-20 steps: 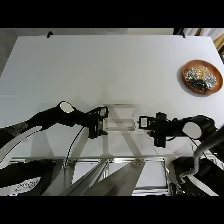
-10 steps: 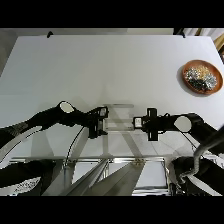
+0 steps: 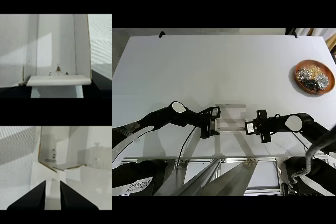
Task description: Fold the box and place the chain.
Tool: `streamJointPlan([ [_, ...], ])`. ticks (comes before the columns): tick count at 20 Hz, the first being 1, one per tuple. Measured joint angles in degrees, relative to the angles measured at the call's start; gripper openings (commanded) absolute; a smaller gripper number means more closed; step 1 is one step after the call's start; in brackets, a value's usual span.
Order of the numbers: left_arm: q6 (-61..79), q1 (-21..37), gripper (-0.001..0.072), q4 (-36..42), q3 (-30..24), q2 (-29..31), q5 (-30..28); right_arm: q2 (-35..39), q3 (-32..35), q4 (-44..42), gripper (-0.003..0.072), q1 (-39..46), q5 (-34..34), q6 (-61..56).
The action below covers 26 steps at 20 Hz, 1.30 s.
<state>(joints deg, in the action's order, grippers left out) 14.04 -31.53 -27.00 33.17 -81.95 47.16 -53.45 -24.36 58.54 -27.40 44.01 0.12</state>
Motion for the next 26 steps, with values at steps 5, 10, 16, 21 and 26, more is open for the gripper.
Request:
streamJointPlan([
  [5,0.0,0.0,0.0275,0.0,0.0,0.0,0.0,-2.8,0.0,-1.2,0.0198,-0.4,-0.9,2.4],
  [10,0.0,0.0,0.0275,0.0,0.0,0.0,0.0,-3.5,0.0,-2.9,0.0198,-0.4,-2.4,3.0],
  [16,0.0,0.0,0.0275,0.0,0.0,0.0,0.0,-3.8,0.0,-6.9,0.0197,-0.4,-3.0,3.7],
  [21,0.0,0.0,0.0275,0.0,0.0,0.0,0.0,-3.8,0.0,-9.0,0.0195,-0.5,-3.1,5.1],
  [26,0.0,0.0,0.0275,0.0,0.0,0.0,0.0,-3.8,0.0,-10.3,0.0195,-0.5,-3.9,8.2],
])
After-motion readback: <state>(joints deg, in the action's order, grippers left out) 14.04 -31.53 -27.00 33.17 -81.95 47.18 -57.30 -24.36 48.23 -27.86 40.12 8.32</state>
